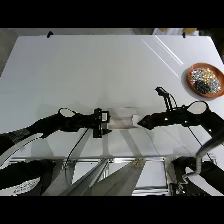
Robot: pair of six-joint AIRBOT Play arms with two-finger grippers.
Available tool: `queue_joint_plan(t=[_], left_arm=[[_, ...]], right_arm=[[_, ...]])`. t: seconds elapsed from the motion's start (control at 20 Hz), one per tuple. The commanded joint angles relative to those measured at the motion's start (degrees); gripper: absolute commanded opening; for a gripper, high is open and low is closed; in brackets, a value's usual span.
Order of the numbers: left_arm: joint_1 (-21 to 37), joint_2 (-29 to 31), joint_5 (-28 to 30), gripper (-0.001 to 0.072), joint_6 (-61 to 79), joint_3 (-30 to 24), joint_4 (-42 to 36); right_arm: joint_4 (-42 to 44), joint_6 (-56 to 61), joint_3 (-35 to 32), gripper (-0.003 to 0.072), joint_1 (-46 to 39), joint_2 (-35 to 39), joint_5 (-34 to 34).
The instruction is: Fold the box and place the chain.
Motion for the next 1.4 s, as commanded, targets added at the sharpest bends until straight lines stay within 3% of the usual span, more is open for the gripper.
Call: queue_joint_plan(t=[0.0,0.15,0.3,0.55,0.9,1.05,1.35], left_arm=[[0.0,0.0,0.0,0.0210,0.0,0.0,0.0],[0.0,0.0,0.0,0.0210,0.0,0.0,0.0],[0.0,0.0,0.0,0.0210,0.0,0.0,0.0],[0.0,0.0,0.0,0.0210,0.0,0.0,0.0],[0.0,0.0,0.0,0.0210,0.0,0.0,0.0],[0.0,0.0,0.0,0.0210,0.0,0.0,0.0],[0.0,0.0,0.0,0.0210,0.0,0.0,0.0]], right_arm=[[-0.8,3.4,0.1,0.0407,2.7,0.0,-4.4],[-2.6,8.0,0.8,0.0403,5.5,0.3,-6.8],[-11.4,23.0,3.4,0.0382,11.0,0.3,-10.4],[-19.9,37.7,4.8,0.0353,16.4,-0.1,-12.9],[-31.6,52.9,12.0,0.0353,23.7,-6.2,-9.8],[-37.4,59.8,13.5,0.0315,26.7,-7.7,-8.9],[-43.2,69.9,17.2,0.0313,31.0,-12.3,-5.5]])
